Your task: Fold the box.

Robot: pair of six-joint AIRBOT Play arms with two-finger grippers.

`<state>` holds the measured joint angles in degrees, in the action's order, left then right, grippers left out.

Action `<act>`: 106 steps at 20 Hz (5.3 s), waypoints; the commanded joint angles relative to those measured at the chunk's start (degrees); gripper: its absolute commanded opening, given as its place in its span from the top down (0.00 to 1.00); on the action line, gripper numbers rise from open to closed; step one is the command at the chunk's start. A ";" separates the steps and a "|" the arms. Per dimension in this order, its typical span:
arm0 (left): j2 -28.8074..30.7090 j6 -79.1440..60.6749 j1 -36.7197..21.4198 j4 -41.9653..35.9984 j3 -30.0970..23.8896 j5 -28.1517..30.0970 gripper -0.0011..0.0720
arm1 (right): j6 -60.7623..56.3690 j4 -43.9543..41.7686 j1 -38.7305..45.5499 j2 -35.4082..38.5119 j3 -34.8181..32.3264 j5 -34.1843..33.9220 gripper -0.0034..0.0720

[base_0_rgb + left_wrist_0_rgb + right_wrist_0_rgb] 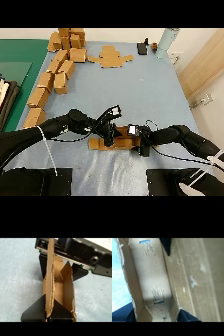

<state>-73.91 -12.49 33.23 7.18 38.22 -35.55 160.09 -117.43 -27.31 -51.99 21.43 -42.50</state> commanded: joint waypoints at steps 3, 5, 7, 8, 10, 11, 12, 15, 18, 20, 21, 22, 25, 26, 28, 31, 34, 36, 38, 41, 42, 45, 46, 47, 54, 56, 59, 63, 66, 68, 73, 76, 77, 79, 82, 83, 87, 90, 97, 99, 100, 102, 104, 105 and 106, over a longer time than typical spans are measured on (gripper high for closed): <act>-0.02 1.64 -0.02 0.07 0.04 1.68 0.97 | -0.02 -0.02 0.04 0.04 -0.02 -0.02 0.22; -0.02 1.66 -0.02 0.07 0.04 2.01 0.97 | -0.02 -0.02 0.04 0.04 -0.02 -0.02 0.22; -0.02 1.66 0.00 0.07 0.04 1.84 0.97 | 0.00 -0.02 0.04 0.04 -0.02 -0.02 0.22; -0.02 1.64 0.00 0.07 0.04 1.40 0.97 | 0.00 -0.02 0.04 0.04 -0.02 -0.02 0.22; -0.02 1.64 0.00 0.07 0.04 0.39 0.97 | -0.02 -0.02 0.04 0.02 -0.02 -0.02 0.22; -0.02 1.64 0.00 0.07 0.04 0.11 0.97 | 0.00 0.00 0.04 0.04 -0.02 -0.02 0.22; -0.02 1.66 0.00 0.07 0.04 -0.02 0.97 | 0.00 0.00 0.04 0.04 -0.02 -0.02 0.21; -0.02 3.67 -0.04 -0.17 0.07 0.48 0.57 | -0.02 0.00 0.04 0.02 -0.02 -0.02 0.21; 0.63 4.63 -0.13 0.17 0.31 1.36 0.57 | -0.02 0.00 0.04 0.02 -0.02 -0.02 0.22; 2.64 7.37 -0.20 1.99 0.31 3.58 0.56 | 0.00 0.00 0.04 0.02 -0.02 -0.02 0.22; 4.09 10.67 -0.61 4.92 0.31 4.04 0.55 | 0.00 0.00 0.04 0.04 -0.02 -0.02 0.21; 5.57 15.19 -1.38 8.98 0.28 3.93 0.55 | -0.02 0.00 0.04 0.04 -0.02 -0.02 0.22; 10.40 41.72 -4.79 24.50 0.31 0.90 0.04 | 0.00 0.00 0.04 0.04 -0.02 -0.02 0.21; 11.96 47.98 -5.99 29.11 0.28 -2.84 0.04 | 0.00 0.00 0.04 0.04 -0.02 -0.02 0.22; 14.84 56.24 -7.80 35.32 0.28 -12.79 0.04 | 0.00 0.00 0.04 0.04 0.00 -0.02 0.22; 17.05 72.37 -7.15 34.45 0.28 -22.56 0.80 | 0.00 0.02 0.04 0.04 -0.02 -0.02 0.21; 16.50 75.87 -2.86 25.94 0.31 -21.09 0.97 | 0.00 0.04 0.04 0.02 -0.02 -0.02 0.22; 14.86 75.93 -0.76 20.28 0.37 -14.71 0.97 | 0.00 0.04 0.04 0.02 -0.02 -0.02 0.21; 11.65 75.91 -0.96 16.31 1.51 -10.12 0.97 | 0.00 0.04 0.04 0.04 -0.02 0.00 0.22; 5.81 75.97 -2.38 16.17 5.84 -5.09 0.97 | 0.00 0.04 0.04 0.02 -0.02 -0.02 0.21; 3.69 76.02 -3.02 16.17 7.52 -3.74 0.97 | 0.00 0.04 0.04 0.02 -0.02 -0.02 0.22; -2.40 76.28 -5.18 16.44 11.34 -2.97 0.97 | 0.00 0.07 0.04 0.04 -0.02 0.00 0.22; -4.48 76.70 -5.68 16.48 12.15 -3.04 0.97 | 0.00 0.04 0.04 0.04 -0.02 0.00 0.21; -6.21 77.15 -5.84 16.72 12.59 -3.48 0.97 | 0.00 0.07 0.04 0.04 -0.02 -0.02 0.22; -12.39 78.62 -5.70 17.46 13.03 -11.45 0.97 | 0.00 0.07 0.04 0.02 -0.02 -0.02 0.21; -12.41 79.12 -5.57 17.51 13.03 -11.61 0.97 | 0.00 0.07 0.04 0.02 -0.02 -0.02 0.22; -12.44 79.47 -5.01 17.79 13.03 -11.54 0.97 | 0.00 0.07 0.04 0.04 -0.02 -0.02 0.22; -12.48 79.49 -5.03 18.34 13.03 -11.52 0.97 | 0.00 0.07 0.04 0.02 -0.02 -0.02 0.22; -12.59 79.45 -5.01 18.36 13.03 -11.39 0.97 | 0.00 0.07 0.04 0.02 -0.02 -0.02 0.21; -12.50 78.51 -5.44 18.36 13.16 -10.84 0.97 | 0.00 0.07 0.04 0.02 -0.02 0.00 0.22; -5.64 72.35 -9.64 20.06 14.19 -13.00 0.98 | 0.00 0.07 0.04 0.02 -0.02 0.00 0.21; 2.91 72.41 -9.03 30.56 13.68 -14.32 0.98 | 0.00 0.07 0.04 0.02 -0.02 0.00 0.21; 5.97 73.07 -8.15 33.29 12.90 -14.69 0.98 | 0.00 0.07 0.04 0.02 -0.02 0.00 0.22; 11.87 73.64 -5.22 35.76 10.49 -14.32 0.98 | 0.00 0.07 0.04 0.04 -0.02 -0.02 0.22; 18.60 73.77 2.05 39.04 7.48 -12.00 0.98 | 0.00 0.07 0.04 0.02 -0.02 -0.02 0.22; 20.06 74.84 5.03 41.68 6.82 -10.21 0.98 | 0.00 0.07 0.04 0.02 -0.02 -0.02 0.22; 20.98 76.61 13.25 54.38 6.40 -7.19 0.98 | 0.00 0.07 0.04 0.02 -0.02 0.00 0.22; 21.18 71.21 10.88 56.63 5.49 -7.76 0.98 | 0.00 0.09 0.07 0.02 -0.02 -0.02 0.21; 20.59 20.50 -6.75 36.17 -3.08 -6.86 0.97 | 0.00 0.20 0.07 0.02 -0.02 -0.02 0.22; 18.80 10.23 -7.98 32.48 -5.20 -6.86 0.42 | 0.00 0.20 0.07 0.02 -0.02 0.00 0.21; 17.42 9.90 -7.98 32.28 -5.75 -6.84 0.08 | 0.00 0.20 0.04 0.02 -0.02 0.00 0.21; 14.62 9.88 -7.96 30.34 -6.56 -6.86 0.08 | 0.00 0.20 0.07 0.02 -0.02 -0.02 0.22; 12.35 8.22 -7.52 25.86 -6.80 -6.75 0.08 | 0.00 0.22 0.07 0.02 -0.02 0.00 0.22; 11.54 6.47 -7.10 23.82 -6.80 -6.36 0.08 | 0.00 0.20 0.07 0.02 -0.02 -0.02 0.22; 10.82 5.11 -6.75 22.27 -6.80 -6.27 0.08 | 0.00 0.20 0.04 0.04 -0.02 -0.02 0.22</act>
<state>-60.55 -1.13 26.15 35.81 32.01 -42.09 160.11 -117.23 -27.27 -51.99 21.45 -42.52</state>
